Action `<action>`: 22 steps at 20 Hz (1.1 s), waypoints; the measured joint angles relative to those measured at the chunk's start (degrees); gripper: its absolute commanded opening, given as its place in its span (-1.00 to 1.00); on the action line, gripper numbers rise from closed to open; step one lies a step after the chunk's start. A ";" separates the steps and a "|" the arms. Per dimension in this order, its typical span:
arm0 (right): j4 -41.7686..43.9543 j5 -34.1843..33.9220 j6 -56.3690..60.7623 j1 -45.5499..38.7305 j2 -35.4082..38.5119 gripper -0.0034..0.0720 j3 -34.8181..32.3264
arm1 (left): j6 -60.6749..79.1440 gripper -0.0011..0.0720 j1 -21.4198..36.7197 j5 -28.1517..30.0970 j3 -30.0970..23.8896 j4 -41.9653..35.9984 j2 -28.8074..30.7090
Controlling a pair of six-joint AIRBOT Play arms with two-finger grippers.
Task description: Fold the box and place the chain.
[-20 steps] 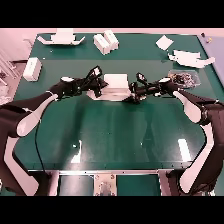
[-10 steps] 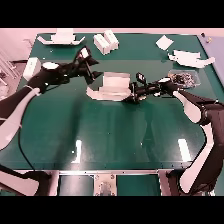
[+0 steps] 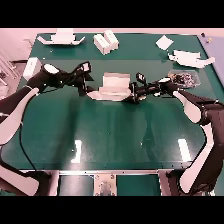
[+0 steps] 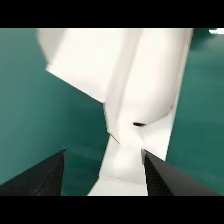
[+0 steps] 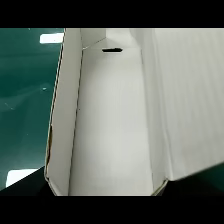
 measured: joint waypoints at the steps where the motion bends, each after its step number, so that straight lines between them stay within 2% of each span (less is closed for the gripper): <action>1: 0.00 0.00 0.00 0.00 0.00 0.57 0.00 | 0.61 0.52 0.04 -0.09 0.00 0.37 -0.68; 8: 0.00 0.00 0.00 -0.02 0.00 0.57 0.00 | 3.80 0.52 0.09 -1.01 0.00 0.70 -4.04; 12: 0.00 0.00 0.00 -0.02 0.00 0.57 0.00 | 6.99 0.47 0.00 -0.92 0.00 -2.05 -5.05; 21: 0.02 0.00 0.00 0.00 0.00 0.57 0.00 | 11.74 0.46 -2.71 2.91 0.00 -4.74 -6.08; 22: 0.00 0.00 0.00 0.00 0.00 0.57 0.00 | 11.89 0.23 -2.82 3.30 0.00 -4.74 -6.14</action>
